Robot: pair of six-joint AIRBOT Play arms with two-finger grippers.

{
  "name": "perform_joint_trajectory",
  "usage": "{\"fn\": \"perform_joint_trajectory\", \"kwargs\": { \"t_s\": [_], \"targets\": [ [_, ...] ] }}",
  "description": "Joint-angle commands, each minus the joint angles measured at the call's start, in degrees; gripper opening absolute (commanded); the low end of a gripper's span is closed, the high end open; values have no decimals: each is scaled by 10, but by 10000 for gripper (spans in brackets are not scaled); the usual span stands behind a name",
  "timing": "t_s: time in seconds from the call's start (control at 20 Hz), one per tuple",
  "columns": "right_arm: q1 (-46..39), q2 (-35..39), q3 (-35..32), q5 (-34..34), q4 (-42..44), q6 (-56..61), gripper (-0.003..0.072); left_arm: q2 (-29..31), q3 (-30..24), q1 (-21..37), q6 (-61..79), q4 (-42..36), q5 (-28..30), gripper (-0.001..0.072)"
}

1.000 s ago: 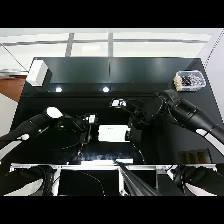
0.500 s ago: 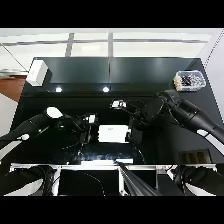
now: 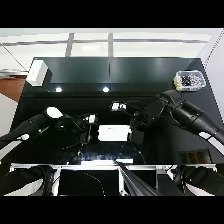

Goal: Fold the box and place the chain.

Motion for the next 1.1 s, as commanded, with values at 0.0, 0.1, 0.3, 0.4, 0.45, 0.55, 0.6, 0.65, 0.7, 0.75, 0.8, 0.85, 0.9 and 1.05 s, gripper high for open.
{"fn": "perform_joint_trajectory", "kwargs": {
  "t_s": [0.0, 0.1, 0.3, 0.4, 0.45, 0.55, 0.6, 0.65, 0.7, 0.75, 0.8, 0.85, 0.9, 1.05],
  "targets": [
    [4, 0, 0, 19, -21, 13, 695, 0, 0, 0, 0, 0, 0, 483],
    [4, 0, 0, 25, -27, 15, 694, 0, 0, 0, 0, 0, 0, 483],
    [4, 0, 0, 52, -38, 26, 694, 0, 0, 0, 0, 0, 0, 483],
    [4, 0, 0, 64, -37, 26, 693, 0, 0, 0, 0, 0, 0, 483],
    [4, 0, 0, 70, -37, 26, 693, 0, 0, 0, 0, 0, 0, 483],
    [4, 0, 0, 85, -37, 25, 693, 0, 0, 0, 0, 0, 0, 482],
    [4, 0, 0, 94, -37, 25, 693, 0, 0, 0, 0, 0, 0, 483],
    [4, 0, 0, 101, -37, 25, 693, 0, 0, 0, 0, 0, 0, 482],
    [4, 0, 0, 106, -38, 25, 693, 0, 0, 0, 0, 0, 0, 482],
    [4, 0, 0, 109, -37, 25, 693, 0, 0, 0, 0, 0, 0, 483],
    [4, 0, 0, 104, -37, 26, 694, 0, 0, 0, 0, 0, 0, 482],
    [4, 1, 4, 88, -35, 26, 694, 0, 0, 0, 0, 0, 0, 483],
    [4, 1, 14, 62, -29, 28, 694, 0, 0, 0, 0, 0, 0, 482],
    [3, 2, 61, -7, -10, 57, 694, 0, 0, 0, 0, 0, 0, 483]
  ]
}}
